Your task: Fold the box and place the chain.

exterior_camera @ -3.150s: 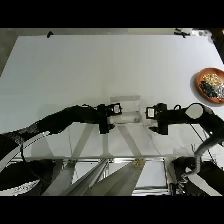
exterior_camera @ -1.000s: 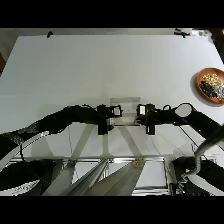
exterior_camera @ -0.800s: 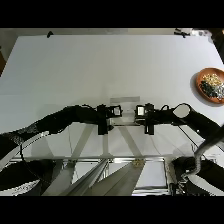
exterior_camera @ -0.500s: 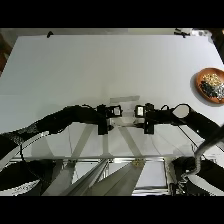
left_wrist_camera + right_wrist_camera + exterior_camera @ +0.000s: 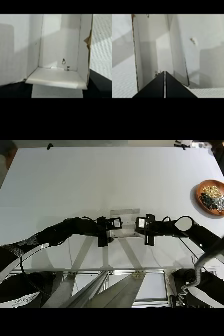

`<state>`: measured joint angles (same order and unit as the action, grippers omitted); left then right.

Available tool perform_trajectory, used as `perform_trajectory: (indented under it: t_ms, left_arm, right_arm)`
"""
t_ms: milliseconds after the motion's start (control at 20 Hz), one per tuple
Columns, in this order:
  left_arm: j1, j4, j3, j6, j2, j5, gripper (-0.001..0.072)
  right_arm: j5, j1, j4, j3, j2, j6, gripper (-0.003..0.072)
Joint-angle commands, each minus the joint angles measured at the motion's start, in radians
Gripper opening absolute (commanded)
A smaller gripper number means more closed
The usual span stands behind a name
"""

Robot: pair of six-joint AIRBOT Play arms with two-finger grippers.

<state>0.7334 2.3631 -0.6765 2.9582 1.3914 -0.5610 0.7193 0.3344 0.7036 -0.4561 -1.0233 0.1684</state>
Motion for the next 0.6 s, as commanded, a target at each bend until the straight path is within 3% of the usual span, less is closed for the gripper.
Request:
perform_trajectory:
  t_ms: [0,150,250,400,550]
  left_arm:
    - [0.0,0.0,0.0,0.0,0.001,0.0,0.0083]
    - [0.0,0.0,0.0,0.0,0.001,0.0,0.0083]
    - [0.0,0.0,0.0,0.0,0.001,0.0,0.0083]
    - [0.0,0.0,0.0,0.0,0.001,0.0,0.0083]
    - [0.0,0.0,0.0,0.0,0.001,0.0,0.0083]
  right_arm:
    - [0.003,0.0,-0.008,-0.001,0.097,-0.013,0.0015]
    - [-0.045,0.0,-0.11,-0.001,0.116,-0.01,0.0015]
    - [-0.164,0.0,-0.167,-0.001,0.092,-0.014,0.0015]
    - [-0.288,0.0,-0.222,-0.001,0.006,-0.037,0.0015]
    - [-0.304,0.0,-0.208,-0.001,-0.095,-0.124,0.0014]
